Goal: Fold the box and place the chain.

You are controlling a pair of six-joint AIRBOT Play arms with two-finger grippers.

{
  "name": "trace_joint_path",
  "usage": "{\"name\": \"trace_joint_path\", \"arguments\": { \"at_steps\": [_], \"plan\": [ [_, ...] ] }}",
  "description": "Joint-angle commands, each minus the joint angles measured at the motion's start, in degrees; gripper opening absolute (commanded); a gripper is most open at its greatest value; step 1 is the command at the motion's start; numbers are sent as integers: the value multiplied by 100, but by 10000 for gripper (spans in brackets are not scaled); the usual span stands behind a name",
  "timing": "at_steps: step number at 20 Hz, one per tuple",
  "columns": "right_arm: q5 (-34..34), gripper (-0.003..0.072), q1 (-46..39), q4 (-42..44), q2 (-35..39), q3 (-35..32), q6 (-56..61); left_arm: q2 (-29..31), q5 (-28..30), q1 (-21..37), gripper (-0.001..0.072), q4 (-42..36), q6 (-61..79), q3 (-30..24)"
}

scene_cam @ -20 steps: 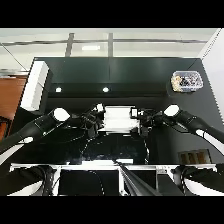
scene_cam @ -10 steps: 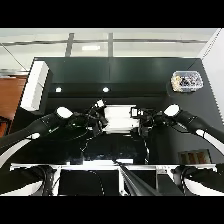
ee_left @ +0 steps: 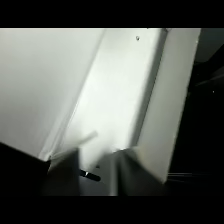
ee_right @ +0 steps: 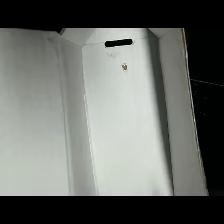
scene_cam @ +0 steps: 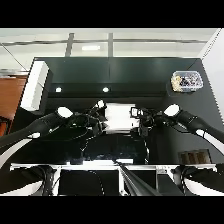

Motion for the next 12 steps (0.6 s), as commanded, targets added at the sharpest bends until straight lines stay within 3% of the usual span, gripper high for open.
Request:
{"name": "trace_joint_path", "arguments": {
  "at_steps": [1,5,9,12],
  "plan": [
    [-2,468,2,2,-2,0,2,142,-282,57,25,909,-610,175],
    [-2,468,2,2,-2,0,2,1021,-645,621,25,2966,-3497,409],
    [-2,468,2,2,-2,0,2,1550,-837,1779,25,4562,-7842,310],
    [-2,468,2,2,-2,0,0,1517,-1259,2632,26,4253,-9165,-35]
  ]
}}
